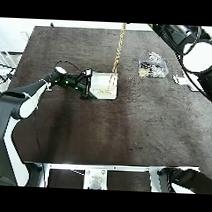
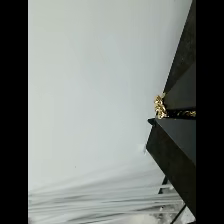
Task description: Fold the box and place the chain.
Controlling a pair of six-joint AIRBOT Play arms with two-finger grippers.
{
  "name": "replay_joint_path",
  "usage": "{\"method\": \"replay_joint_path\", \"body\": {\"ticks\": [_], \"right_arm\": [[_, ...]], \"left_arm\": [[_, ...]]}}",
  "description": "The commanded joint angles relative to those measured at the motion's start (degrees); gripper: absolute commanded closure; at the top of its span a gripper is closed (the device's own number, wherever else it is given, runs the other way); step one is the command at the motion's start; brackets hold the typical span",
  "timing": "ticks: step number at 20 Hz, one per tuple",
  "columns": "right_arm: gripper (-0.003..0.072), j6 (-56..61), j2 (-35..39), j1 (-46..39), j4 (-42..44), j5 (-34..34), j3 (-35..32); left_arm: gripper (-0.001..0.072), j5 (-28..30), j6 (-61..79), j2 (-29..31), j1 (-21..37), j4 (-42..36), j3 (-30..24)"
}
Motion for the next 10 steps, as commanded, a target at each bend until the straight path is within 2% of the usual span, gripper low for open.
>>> {"method": "replay_joint_path", "body": {"ticks": [1, 5, 10], "right_arm": [[0.0676, -0.5, -0.9, 0.0, 0.0, 0.8, 0.0], [0.0676, 2.6, -2.4, 0.0, 0.2, 6.3, -3.0], [0.0676, 9.7, -6.1, 0.2, 0.8, 6.3, -15.4]], "left_arm": [[0.0424, 0.0, 0.0, 0.0, 0.0, 0.0, 0.0], [0.0424, 0.0, 0.0, 0.0, 0.0, 0.0, 0.0], [0.0424, 0.0, 0.0, 0.0, 0.0, 0.0, 0.0]]}}
